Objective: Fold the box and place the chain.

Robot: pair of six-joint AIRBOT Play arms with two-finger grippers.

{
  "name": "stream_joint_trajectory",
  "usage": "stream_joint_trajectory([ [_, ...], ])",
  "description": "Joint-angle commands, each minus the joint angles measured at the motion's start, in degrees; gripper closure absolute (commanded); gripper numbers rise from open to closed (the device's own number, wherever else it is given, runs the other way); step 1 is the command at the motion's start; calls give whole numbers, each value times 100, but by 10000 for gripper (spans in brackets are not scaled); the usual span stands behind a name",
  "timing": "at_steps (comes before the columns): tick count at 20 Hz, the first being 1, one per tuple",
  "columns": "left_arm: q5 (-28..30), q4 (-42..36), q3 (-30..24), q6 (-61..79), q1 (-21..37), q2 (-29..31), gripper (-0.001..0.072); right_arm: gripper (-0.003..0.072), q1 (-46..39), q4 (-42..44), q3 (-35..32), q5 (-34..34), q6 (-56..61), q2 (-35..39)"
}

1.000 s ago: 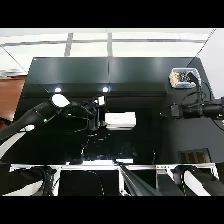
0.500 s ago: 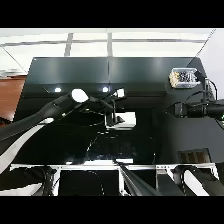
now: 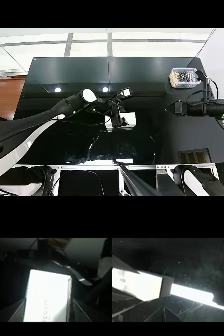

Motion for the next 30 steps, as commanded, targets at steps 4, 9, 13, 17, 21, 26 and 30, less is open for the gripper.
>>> stream_joint_trajectory([
  [4,-275,566,15,450,-26,-26,-8,669,-4,-2,-11,-114,-9,4],
  [9,-238,1279,15,479,-31,-44,-6,670,-4,0,-11,-116,-7,4],
  [13,-149,1646,136,83,-26,-9,333,669,-4,0,-11,-116,-4,4],
  [17,-31,3683,920,-2802,804,142,446,669,-4,2,-11,-208,-2,4],
  [21,-101,4487,1687,-4266,2697,136,446,669,-4,31,-11,-358,2,4],
  [26,-107,4459,2684,-4699,5021,-444,437,669,0,31,-11,-455,4,2],
  [30,-184,4153,3958,-5095,5788,-1591,428,669,2,35,-11,-557,11,2],
])
